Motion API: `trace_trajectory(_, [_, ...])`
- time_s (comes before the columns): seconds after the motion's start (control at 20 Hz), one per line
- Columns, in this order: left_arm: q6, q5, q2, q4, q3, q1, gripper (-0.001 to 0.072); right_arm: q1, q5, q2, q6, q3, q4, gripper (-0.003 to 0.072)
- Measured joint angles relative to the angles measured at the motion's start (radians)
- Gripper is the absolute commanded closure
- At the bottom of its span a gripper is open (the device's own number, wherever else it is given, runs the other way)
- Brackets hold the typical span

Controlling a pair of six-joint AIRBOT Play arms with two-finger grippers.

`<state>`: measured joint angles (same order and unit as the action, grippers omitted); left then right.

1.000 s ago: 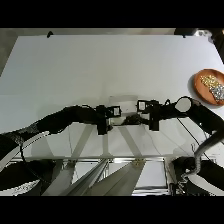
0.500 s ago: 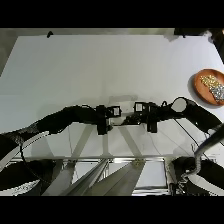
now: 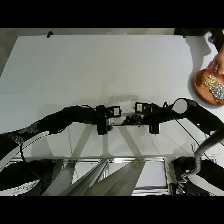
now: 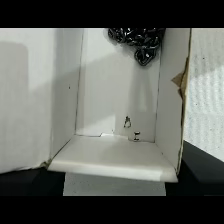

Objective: Fold the box and place the chain.

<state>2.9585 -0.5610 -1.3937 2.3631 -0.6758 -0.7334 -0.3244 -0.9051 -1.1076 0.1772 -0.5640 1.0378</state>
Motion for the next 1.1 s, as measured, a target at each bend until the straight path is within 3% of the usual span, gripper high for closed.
trace_trajectory(0.3, [0.0,0.0,0.0,0.0,0.0,0.0,0.0627,0.0,-0.001,0.174,0.03,0.0,0.001,0.0672])
trace_trajectory(0.6, [0.0,0.0,0.0,0.0,0.0,0.0,0.0627,0.0,0.004,0.359,0.034,-0.011,-0.172,0.0672])
trace_trajectory(1.1, [0.0,0.0,0.0,0.0,0.0,0.0,0.0627,0.0,-0.042,0.419,0.032,-0.027,-0.414,0.0672])
